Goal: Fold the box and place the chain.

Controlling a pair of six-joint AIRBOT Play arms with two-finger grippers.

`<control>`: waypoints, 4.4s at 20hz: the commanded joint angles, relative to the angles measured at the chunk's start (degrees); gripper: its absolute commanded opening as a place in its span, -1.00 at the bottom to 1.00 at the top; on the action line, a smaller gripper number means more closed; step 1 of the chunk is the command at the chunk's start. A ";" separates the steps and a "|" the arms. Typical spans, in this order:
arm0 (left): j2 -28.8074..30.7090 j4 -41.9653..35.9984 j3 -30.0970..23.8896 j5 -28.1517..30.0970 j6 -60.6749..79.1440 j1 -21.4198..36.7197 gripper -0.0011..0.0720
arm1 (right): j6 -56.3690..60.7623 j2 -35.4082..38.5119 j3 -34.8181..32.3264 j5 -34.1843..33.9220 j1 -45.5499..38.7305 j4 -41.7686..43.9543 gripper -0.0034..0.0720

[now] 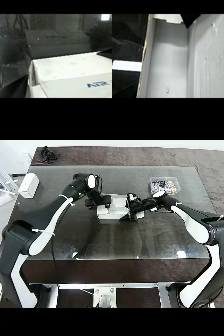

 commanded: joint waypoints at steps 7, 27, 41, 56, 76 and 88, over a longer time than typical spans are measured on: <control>0.00 -2.19 0.02 0.13 0.81 0.00 0.82 | 0.07 0.04 0.00 -0.07 0.04 0.04 0.60; 0.81 0.24 0.02 -4.13 1.07 1.27 0.82 | 0.07 0.04 0.00 -0.07 0.04 0.04 0.60; -0.85 1.97 0.02 -2.60 0.52 0.07 0.82 | 0.07 0.04 0.00 -0.07 0.04 0.04 0.60; -2.45 6.08 2.32 -6.40 -0.33 -1.31 0.82 | 0.07 0.04 0.00 -0.07 0.04 0.04 0.60; -8.37 6.27 11.67 -14.23 -1.33 -1.31 -0.01 | 0.07 0.04 0.00 -0.07 0.04 0.04 0.60; -9.44 5.38 11.69 -14.75 -0.28 -1.73 -0.01 | 0.07 0.04 0.00 -0.07 0.04 0.04 0.60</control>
